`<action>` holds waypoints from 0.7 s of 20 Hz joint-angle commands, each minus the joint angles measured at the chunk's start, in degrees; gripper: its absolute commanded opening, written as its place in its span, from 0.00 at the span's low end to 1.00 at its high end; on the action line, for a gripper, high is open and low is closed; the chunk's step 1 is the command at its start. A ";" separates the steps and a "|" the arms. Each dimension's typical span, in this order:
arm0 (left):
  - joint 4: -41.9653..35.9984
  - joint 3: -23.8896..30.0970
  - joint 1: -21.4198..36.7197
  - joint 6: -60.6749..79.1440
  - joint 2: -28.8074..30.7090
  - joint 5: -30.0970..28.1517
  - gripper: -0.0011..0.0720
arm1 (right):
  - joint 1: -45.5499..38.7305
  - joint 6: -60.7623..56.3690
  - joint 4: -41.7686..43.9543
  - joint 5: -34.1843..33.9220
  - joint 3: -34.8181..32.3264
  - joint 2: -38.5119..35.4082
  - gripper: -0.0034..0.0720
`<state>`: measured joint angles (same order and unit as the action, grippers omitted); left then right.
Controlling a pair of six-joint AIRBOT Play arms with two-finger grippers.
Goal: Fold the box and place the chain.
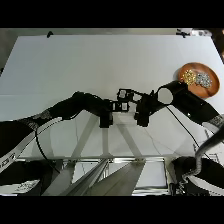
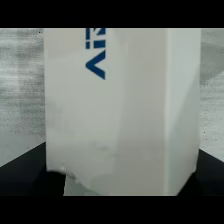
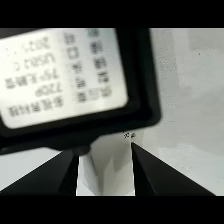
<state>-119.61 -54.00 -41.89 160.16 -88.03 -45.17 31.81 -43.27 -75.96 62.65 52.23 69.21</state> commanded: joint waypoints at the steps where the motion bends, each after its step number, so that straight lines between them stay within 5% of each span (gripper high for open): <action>1: 0.07 -0.04 0.00 0.11 -0.02 -0.04 0.50 | -0.04 -0.61 -0.37 -1.29 0.04 -0.04 0.41; 14: 0.09 -0.04 0.00 0.11 -0.02 -0.04 0.50 | -0.04 -2.86 -2.27 -3.63 0.09 -2.29 0.41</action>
<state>-119.61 -54.00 -41.87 160.24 -88.03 -45.19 31.77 -46.06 -78.39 59.22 52.27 68.12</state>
